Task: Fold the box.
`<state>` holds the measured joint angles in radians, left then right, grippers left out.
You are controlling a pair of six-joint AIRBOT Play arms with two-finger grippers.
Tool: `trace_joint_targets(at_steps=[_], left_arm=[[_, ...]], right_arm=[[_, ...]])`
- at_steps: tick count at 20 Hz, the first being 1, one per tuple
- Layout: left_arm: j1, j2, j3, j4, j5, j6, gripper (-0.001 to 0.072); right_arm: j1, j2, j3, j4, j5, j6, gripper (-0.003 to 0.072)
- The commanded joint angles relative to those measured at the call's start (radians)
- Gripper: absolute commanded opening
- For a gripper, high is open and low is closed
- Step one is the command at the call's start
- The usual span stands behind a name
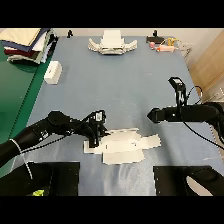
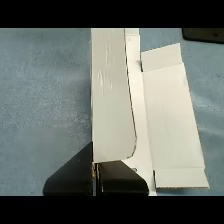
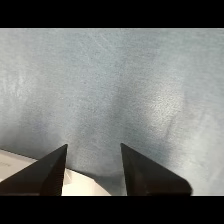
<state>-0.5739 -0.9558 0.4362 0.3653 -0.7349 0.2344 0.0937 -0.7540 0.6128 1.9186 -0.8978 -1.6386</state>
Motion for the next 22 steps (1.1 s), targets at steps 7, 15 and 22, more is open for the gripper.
trace_joint_targets(at_steps=[7, 15, 22], left_arm=[[-0.074, 0.021, -0.008, 0.108, 0.011, -0.007, 0.0012], [-0.179, 0.137, -0.032, 0.106, 0.311, 0.018, 0.001], [-0.325, 0.148, -0.113, 0.105, 0.436, 0.019, 0.001]], right_arm=[[0.0, 0.001, 0.0, 0.001, 0.0, 0.0, 0.053], [0.0, 0.001, 0.0, 0.028, -0.003, 0.0, 0.0531], [0.0, 0.001, 0.0, 0.037, -0.007, 0.0, 0.0531]])
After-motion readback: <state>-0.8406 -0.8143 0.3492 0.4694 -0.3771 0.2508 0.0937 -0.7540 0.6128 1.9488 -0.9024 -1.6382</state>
